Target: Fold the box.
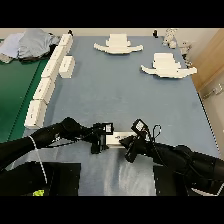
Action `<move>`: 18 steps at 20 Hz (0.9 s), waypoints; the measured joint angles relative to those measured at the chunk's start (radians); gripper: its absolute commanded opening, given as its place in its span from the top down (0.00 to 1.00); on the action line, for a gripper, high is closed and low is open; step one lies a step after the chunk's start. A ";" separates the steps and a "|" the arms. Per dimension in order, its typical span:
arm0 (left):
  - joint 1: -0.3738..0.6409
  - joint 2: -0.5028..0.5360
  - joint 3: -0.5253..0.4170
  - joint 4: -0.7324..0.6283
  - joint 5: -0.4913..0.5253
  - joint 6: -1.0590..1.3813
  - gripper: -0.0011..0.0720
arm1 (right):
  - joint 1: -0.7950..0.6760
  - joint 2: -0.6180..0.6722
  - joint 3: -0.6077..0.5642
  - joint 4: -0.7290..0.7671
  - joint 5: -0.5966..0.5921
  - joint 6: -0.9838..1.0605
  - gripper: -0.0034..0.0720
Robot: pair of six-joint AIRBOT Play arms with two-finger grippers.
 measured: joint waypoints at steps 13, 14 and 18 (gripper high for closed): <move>0.000 0.000 0.000 0.000 0.000 0.000 0.40 | 0.014 -0.009 -0.014 -0.012 0.022 0.014 0.95; 0.000 0.000 0.000 0.000 0.000 0.000 0.40 | 0.014 0.006 -0.016 -0.016 0.020 0.014 0.95; 0.000 0.000 0.000 -0.001 0.000 -0.003 0.40 | 0.014 0.086 -0.003 -0.055 0.055 0.014 0.95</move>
